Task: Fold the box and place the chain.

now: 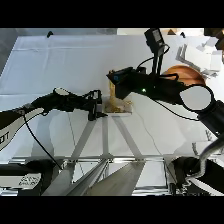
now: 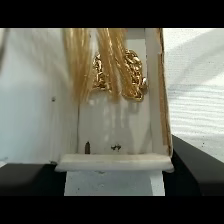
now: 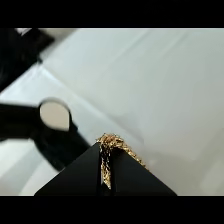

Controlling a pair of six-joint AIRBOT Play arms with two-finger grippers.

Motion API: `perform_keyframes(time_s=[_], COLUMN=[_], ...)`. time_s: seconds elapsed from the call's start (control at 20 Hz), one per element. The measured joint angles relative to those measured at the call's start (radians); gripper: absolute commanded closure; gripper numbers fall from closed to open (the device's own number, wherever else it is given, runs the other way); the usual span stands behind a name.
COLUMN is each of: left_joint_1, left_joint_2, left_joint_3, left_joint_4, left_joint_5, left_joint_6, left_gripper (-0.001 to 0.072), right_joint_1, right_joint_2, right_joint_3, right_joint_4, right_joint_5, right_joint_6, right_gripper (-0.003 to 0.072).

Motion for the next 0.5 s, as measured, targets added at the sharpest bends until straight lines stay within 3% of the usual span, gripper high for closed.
perform_keyframes(time_s=[0.3,0.5], left_joint_1=[0.0,0.0], left_joint_2=[0.0,0.0], left_joint_3=[0.0,0.0], left_joint_4=[0.0,0.0], left_joint_5=[0.0,0.0], left_joint_6=[0.0,0.0], left_gripper=[0.0318,0.0318], right_joint_1=[0.0,0.0], right_joint_2=[0.013,0.012], right_joint_3=[0.011,0.01], right_joint_4=[0.023,-0.053], right_joint_5=[-0.009,0.038], right_joint_6=[-0.007,0.016], right_gripper=[0.0676,0.0676])
